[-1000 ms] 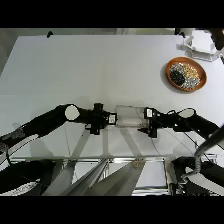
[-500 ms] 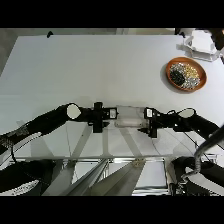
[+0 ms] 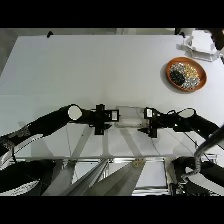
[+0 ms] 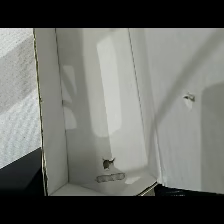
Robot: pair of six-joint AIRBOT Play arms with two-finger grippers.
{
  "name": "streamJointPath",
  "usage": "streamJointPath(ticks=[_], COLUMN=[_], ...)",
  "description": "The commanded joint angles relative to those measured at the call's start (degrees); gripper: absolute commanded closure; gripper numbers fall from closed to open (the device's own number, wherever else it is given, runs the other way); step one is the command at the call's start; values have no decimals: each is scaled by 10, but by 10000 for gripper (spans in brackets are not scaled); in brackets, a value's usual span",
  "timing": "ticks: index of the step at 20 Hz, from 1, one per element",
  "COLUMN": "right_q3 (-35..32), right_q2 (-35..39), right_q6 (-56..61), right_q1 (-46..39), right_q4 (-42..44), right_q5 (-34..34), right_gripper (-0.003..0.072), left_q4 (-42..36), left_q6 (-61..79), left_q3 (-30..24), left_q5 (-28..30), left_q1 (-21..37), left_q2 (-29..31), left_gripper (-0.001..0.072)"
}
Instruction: Fold the box and place the chain.
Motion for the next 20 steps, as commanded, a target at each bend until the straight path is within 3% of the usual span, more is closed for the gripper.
streamJointPath(ticks=[1, 4, 7, 14, 20], right_q3=[0, 0, 0, 0, 0], right_q2=[0, 0, 0, 0, 0], right_q6=[0, 0, 0, 0, 0], right_q1=[0, 0, 0, 0, 0], right_q4=[0, 0, 0, 0, 0], right_q5=[0, 0, 0, 0, 0], right_gripper=[366, 366, 366, 366, 366], left_q4=[-6, -20, -35, -64, -107], left_q6=[0, 19, 49, 61, 79], left_q3=[0, 0, 0, 0, 0], left_q5=[-8, 3, 39, 62, 119], left_q1=[-6, -14, -21, -54, -74], left_q2=[0, 0, 0, -24, -45], left_gripper=[466, 475, 565, 578, 551])
